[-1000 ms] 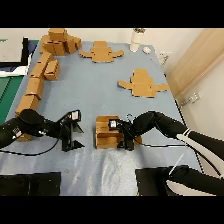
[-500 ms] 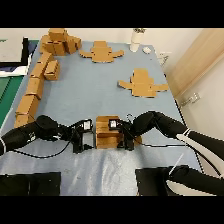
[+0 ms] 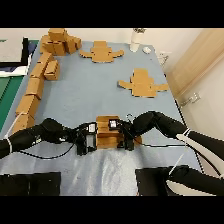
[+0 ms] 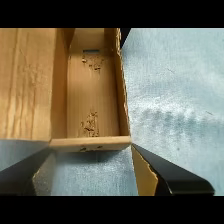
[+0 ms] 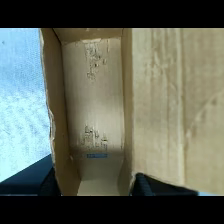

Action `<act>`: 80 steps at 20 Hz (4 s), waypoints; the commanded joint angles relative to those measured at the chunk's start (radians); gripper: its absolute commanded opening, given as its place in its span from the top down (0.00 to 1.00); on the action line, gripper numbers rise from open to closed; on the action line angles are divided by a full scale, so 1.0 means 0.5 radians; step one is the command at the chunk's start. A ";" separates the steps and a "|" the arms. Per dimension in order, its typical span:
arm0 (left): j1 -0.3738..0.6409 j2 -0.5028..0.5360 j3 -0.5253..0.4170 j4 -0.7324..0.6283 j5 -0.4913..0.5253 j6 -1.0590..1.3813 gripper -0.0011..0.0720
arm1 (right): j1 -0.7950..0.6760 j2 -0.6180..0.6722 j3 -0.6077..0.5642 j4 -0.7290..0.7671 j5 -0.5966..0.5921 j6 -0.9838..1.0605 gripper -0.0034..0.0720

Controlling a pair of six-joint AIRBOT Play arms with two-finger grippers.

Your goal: Fold the box.

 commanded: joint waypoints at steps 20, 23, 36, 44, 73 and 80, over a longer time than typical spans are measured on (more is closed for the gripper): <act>-0.163 -0.146 0.150 0.256 0.100 -0.361 0.04 | -0.001 0.001 0.002 0.000 0.000 0.000 0.29; -0.163 -0.179 0.188 0.265 0.052 -0.378 0.04 | -0.001 0.001 0.002 0.000 0.001 0.000 0.29; -0.163 -0.184 0.196 0.277 0.045 -0.403 0.37 | -0.001 0.001 0.002 0.001 0.000 0.000 0.29; -0.163 -0.184 0.196 0.269 0.040 -0.403 0.37 | -0.001 0.001 0.002 0.000 0.000 0.000 0.29; -0.163 -0.184 0.196 0.269 0.040 -0.403 0.37 | -0.001 0.581 0.023 -0.708 -0.345 1.270 0.01; -0.163 -0.184 0.196 0.269 0.040 -0.403 0.37 | -0.001 0.948 0.022 -0.064 -0.639 2.240 0.01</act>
